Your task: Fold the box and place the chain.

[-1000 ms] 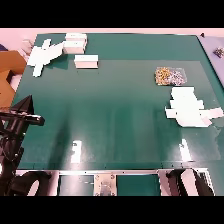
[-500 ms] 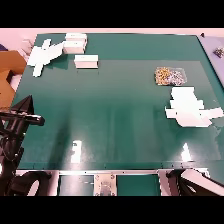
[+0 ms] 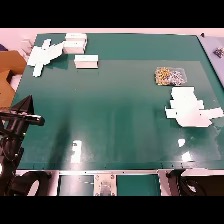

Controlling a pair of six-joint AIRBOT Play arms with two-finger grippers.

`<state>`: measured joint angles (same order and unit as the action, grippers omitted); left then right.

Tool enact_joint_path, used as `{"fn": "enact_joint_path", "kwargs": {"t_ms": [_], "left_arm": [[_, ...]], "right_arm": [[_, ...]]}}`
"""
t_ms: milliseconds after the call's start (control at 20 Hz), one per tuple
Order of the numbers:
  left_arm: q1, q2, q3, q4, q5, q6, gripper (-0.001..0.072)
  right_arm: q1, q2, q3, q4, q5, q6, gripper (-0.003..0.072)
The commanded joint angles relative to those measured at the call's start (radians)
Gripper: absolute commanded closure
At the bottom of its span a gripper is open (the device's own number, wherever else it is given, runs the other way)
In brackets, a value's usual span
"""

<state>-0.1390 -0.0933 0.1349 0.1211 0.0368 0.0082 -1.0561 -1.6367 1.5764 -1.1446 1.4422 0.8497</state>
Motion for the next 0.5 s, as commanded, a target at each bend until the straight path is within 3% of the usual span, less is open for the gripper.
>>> {"fn": "enact_joint_path", "kwargs": {"t_ms": [0,250,450], "left_arm": [[0.0,0.0,0.0,0.0,0.0,0.0,0.069],[0.0,0.0,0.0,0.0,0.0,0.0,0.069],[0.0,0.0,0.0,0.0,0.0,0.0,0.0691]], "right_arm": [[-0.011,-0.122,0.158,-0.016,0.078,-0.016,0.0175],[-0.002,-0.268,0.306,-0.01,0.12,-0.034,0.0173],[0.011,-0.333,0.331,0.1,0.127,-0.085,0.0173]]}}
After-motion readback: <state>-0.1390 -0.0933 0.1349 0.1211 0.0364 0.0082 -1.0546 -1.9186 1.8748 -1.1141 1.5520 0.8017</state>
